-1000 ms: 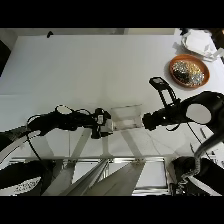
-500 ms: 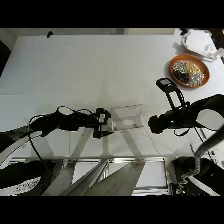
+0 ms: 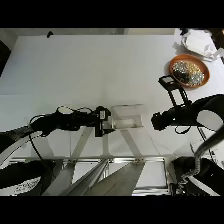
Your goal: Fold the box and place the chain.
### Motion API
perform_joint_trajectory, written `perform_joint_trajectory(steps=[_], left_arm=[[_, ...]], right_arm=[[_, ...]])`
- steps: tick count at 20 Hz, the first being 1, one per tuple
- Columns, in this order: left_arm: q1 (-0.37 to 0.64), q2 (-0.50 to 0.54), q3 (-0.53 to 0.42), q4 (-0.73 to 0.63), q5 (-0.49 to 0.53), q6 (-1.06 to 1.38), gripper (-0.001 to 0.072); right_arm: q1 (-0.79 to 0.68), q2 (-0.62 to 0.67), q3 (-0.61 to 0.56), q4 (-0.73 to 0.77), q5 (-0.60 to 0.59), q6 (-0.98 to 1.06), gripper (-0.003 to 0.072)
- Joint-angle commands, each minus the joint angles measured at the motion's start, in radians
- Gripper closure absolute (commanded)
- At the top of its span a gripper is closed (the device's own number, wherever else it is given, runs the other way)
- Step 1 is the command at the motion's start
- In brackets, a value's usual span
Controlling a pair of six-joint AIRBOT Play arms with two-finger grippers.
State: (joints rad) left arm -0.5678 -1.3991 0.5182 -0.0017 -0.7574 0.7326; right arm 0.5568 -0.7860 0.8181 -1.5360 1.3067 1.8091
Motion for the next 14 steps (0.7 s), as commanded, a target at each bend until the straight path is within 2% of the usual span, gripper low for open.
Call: perform_joint_trajectory(steps=[1, 3, 5, 6, 11, 14], left_arm=[[-0.002, -0.006, 0.001, -0.006, -0.003, -0.001, 0.0023], [-0.002, -0.006, 0.001, -0.006, -0.003, 0.0, 0.005], [-0.002, -0.006, 0.001, -0.006, -0.003, -0.001, 0.0283], [-0.002, -0.006, 0.001, -0.006, -0.002, -0.001, 0.0308], [-0.001, -0.006, 0.001, -0.008, -0.002, 0.0, 0.0303], [-0.001, -0.006, 0.001, -0.008, -0.003, 0.0, 0.0303]], right_arm=[[-0.05, 0.0, 0.001, -0.019, -0.05, 0.0, 0.0209], [-0.108, 0.0, 0.001, -0.011, -0.054, -0.013, 0.0209], [-0.17, 0.0, 0.0, -0.011, -0.071, -0.038, 0.0209], [-0.2, 0.0, 0.0, -0.011, -0.086, -0.039, 0.0209], [-0.39, -0.014, 0.001, 0.0, -0.209, -0.106, 0.0209], [-0.546, -0.083, 0.017, 0.032, -0.296, -0.189, 0.021]])
